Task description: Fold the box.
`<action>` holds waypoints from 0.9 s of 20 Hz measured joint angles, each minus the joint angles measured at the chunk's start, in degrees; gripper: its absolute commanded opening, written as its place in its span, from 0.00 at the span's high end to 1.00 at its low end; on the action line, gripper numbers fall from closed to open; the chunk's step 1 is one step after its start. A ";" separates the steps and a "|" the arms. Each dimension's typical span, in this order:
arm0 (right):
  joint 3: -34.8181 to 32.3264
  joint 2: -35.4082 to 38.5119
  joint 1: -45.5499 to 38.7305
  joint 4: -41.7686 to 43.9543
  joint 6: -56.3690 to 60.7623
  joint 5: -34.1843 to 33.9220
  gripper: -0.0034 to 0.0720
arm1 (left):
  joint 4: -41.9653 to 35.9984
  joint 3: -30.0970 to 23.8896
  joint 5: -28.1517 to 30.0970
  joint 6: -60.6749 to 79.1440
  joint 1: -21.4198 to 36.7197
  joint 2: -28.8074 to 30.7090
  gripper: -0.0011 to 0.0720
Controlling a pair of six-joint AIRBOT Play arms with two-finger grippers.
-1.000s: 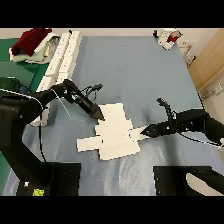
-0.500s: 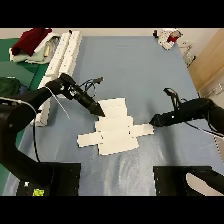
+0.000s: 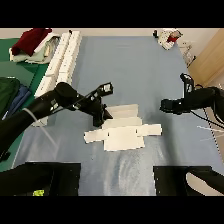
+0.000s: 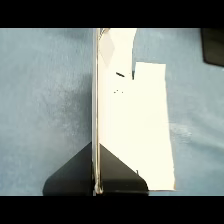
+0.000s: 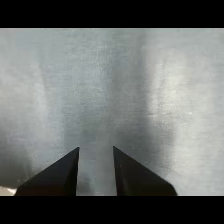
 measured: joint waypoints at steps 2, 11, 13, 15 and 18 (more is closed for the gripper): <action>0.13 0.00 0.00 0.31 0.74 0.55 0.52 | 0.04 -5.14 8.46 2.73 -4.26 4.94 0.97; 0.28 -0.04 0.00 2.89 1.68 1.99 0.52 | 1.90 -16.48 23.28 5.09 -14.84 11.72 0.97; 0.28 -0.04 0.00 3.30 1.70 2.08 0.52 | 1.95 -17.33 24.72 5.18 -15.23 11.91 0.97; 0.28 -0.04 0.00 3.78 1.73 2.10 0.52 | 2.10 -17.70 25.57 5.22 -15.47 12.00 0.97; 0.28 -0.04 0.00 4.35 1.73 2.12 0.52 | 3.41 -16.96 26.25 5.22 -15.58 12.13 0.97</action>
